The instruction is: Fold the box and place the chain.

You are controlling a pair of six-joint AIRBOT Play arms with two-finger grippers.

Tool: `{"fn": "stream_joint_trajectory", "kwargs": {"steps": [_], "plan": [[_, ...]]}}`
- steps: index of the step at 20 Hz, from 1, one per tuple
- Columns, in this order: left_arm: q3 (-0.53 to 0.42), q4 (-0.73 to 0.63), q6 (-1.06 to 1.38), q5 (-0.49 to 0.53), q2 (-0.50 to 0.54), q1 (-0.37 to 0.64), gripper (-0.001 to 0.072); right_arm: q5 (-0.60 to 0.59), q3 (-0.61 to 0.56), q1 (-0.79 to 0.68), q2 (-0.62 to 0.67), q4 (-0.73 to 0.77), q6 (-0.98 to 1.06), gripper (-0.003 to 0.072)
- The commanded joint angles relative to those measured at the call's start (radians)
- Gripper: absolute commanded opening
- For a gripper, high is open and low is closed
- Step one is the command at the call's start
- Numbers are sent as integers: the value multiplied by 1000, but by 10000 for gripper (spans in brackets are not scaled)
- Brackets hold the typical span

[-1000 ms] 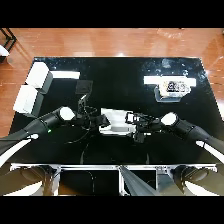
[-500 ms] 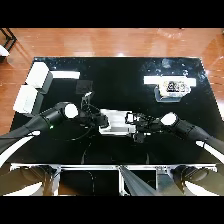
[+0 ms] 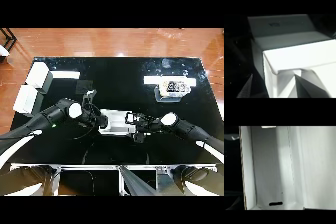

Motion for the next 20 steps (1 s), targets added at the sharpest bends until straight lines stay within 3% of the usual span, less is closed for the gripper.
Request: {"fn": "stream_joint_trajectory", "kwargs": {"steps": [1,3,5,12,13,20], "plan": [[58,172,-128,-32,-21,-70,621,0,0,1,0,0,0,353],[86,199,-166,-88,-47,-89,605,0,0,1,0,0,0,354],[102,204,-185,-127,-71,-97,536,0,0,1,0,0,0,353],[107,224,-268,-143,-103,-114,474,0,0,1,0,0,0,353],[107,232,-276,-147,-103,-114,437,0,0,1,0,0,0,353],[141,272,-310,-147,-107,-115,435,1,0,1,0,0,0,353]]}}
